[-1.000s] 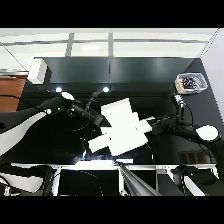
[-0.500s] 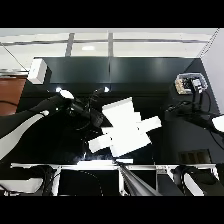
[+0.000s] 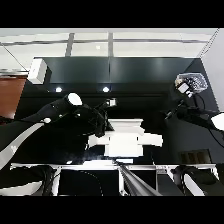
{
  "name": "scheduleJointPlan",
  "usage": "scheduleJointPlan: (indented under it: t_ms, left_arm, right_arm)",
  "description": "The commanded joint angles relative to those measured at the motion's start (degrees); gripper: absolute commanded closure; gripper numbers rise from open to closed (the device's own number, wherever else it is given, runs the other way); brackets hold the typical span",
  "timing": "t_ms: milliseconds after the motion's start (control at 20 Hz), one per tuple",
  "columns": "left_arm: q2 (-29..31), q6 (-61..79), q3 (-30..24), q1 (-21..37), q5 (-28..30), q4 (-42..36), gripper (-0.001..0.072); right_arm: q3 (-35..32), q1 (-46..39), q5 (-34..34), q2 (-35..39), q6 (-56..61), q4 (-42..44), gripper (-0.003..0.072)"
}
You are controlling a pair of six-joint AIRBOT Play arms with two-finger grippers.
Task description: Fold the box and place the chain.
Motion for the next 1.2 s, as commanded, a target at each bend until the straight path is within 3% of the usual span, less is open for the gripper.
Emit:
scheduleJointPlan:
  t_ms: [0, 200, 550, 900, 1150]
  left_arm:
    - [-1.14, 4.52, 0.04, -1.27, 6.32, 3.17, 0.0687]
    - [-1.90, 4.52, 0.02, -1.25, 7.28, 5.86, 0.0688]
    - [-3.13, 4.28, 0.02, -0.90, 7.28, 6.08, 0.0687]
    - [-3.13, 4.31, 0.04, -0.90, 6.64, 6.08, 0.0687]
    - [-3.13, 4.31, 0.04, -0.90, 6.64, 6.08, 0.0687]
  right_arm:
    - [-0.07, 2.82, 1.14, -1.79, -5.51, -0.42, 0.0210]
    - [-0.07, 4.92, -2.19, -2.91, -9.77, -0.17, 0.0210]
    - [-0.57, 5.03, 7.32, -3.80, -9.81, 0.22, 0.0210]
    - [-6.58, 12.76, 8.35, -3.80, -9.81, 2.80, 0.0211]
    - [-7.28, 16.11, 9.29, -5.60, -9.81, 2.82, 0.0211]
